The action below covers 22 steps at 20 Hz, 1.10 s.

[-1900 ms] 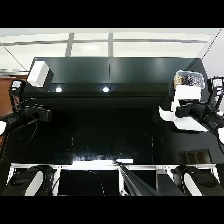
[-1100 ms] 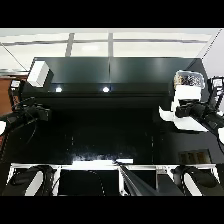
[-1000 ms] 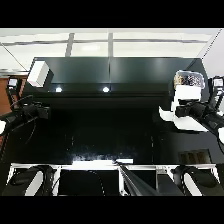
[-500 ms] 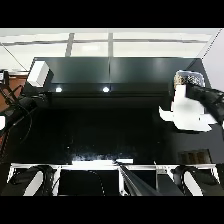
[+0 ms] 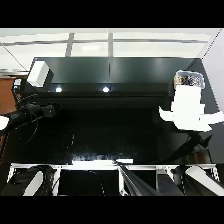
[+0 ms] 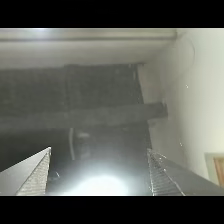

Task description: Fold the box and place the chain.

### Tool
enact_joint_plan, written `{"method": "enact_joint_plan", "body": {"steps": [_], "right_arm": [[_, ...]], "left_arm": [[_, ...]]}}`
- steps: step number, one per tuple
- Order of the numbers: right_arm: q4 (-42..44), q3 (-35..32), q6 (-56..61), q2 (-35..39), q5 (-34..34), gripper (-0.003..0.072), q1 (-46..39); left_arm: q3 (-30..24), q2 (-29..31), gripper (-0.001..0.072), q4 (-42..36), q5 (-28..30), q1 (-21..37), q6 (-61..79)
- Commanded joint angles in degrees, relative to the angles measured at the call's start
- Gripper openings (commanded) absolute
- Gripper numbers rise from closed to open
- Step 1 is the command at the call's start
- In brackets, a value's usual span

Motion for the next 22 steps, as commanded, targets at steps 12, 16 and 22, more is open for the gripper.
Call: {"method": "enact_joint_plan", "body": {"steps": [12,16,22], "right_arm": [[-9.97,11.37,-24.09,-21.33,12.52,0.0185,15.69],[-7.98,13.53,-24.74,-21.18,20.39,0.012,15.63],[6.49,13.14,-24.72,-20.5,33.86,0.0016,15.96]], "left_arm": [[-0.02,-0.17,0.0712,0.31,-2.89,-0.02,-0.04],[-0.26,-0.17,0.0712,0.31,-2.89,-0.02,-0.04],[-0.37,-0.17,0.0712,0.13,-2.86,-0.02,-0.04]]}}
